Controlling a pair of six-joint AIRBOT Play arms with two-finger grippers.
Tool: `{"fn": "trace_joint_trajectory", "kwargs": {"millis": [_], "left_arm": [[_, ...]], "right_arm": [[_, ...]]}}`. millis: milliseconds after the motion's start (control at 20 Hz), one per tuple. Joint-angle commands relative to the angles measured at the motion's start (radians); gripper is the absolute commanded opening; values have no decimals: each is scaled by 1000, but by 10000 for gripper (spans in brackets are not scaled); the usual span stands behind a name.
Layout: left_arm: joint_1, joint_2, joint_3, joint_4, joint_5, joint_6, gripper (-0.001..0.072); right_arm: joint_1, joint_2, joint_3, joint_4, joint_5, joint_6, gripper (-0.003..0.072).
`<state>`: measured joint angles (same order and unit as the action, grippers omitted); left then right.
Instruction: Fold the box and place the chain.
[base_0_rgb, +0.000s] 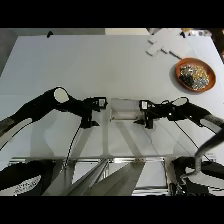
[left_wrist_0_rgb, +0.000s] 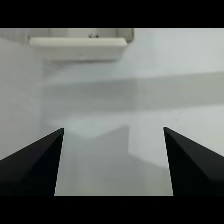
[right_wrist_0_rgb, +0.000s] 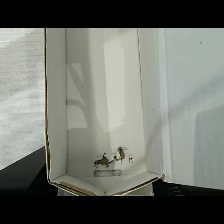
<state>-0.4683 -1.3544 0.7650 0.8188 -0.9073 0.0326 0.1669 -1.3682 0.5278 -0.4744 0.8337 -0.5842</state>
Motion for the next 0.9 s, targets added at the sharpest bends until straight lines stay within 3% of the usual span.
{"fn": "trace_joint_trajectory", "kwargs": {"millis": [0,350,850], "left_arm": [[9,-79,-16,-212,89,255,700],[9,-151,-8,-445,74,390,699],[-7,-184,14,-377,65,413,699]], "right_arm": [[0,0,0,0,0,0,429],[0,0,0,0,0,0,429],[0,0,0,0,0,0,429]]}}
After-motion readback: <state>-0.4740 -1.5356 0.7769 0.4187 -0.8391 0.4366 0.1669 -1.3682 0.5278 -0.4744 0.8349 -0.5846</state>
